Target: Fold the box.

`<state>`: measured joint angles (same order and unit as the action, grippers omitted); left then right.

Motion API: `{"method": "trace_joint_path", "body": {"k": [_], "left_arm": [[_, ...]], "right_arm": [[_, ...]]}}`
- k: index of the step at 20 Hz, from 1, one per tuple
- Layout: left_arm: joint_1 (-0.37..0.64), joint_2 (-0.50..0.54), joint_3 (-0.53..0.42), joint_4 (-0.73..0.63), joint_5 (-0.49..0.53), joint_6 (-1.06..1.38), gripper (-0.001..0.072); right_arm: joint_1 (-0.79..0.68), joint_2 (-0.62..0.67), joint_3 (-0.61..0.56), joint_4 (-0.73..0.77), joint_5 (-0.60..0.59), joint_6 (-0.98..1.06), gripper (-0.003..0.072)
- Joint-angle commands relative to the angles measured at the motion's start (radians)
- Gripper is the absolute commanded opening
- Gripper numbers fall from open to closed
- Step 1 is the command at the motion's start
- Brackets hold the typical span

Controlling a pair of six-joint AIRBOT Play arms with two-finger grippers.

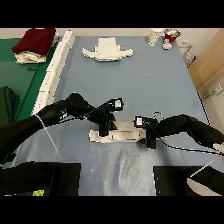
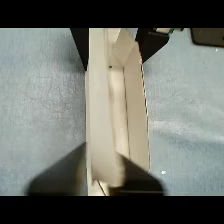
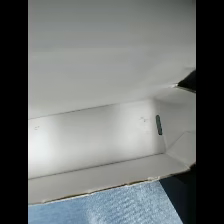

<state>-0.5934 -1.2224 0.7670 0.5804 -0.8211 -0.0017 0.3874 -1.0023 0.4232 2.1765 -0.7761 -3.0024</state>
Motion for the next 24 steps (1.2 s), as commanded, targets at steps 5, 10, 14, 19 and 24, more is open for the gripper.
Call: {"method": "trace_joint_path", "body": {"k": [5, 10, 14, 19, 24], "left_arm": [[0.019, 0.026, 0.002, 0.084, -0.044, -0.221, 0.0426], [0.120, 0.155, 0.002, 0.270, -0.280, -0.552, 0.0422], [0.189, 0.231, 0.002, 0.337, -0.470, -0.746, 0.0010], [0.094, 0.288, -0.021, 0.255, -0.501, -0.898, 0.0009], [-0.124, 0.254, -0.021, 0.188, -0.221, -1.052, 0.0011]], "right_arm": [[0.001, 0.000, -0.001, 0.000, 0.000, 0.000, 0.0550], [0.001, 0.000, -0.001, 0.000, 0.000, 0.000, 0.0550], [0.001, 0.000, 0.000, 0.000, 0.000, 0.000, 0.0549], [0.001, 0.000, -0.001, 0.000, 0.001, 0.000, 0.0549], [0.001, 0.000, -0.001, 0.000, 0.000, 0.000, 0.0550]]}}
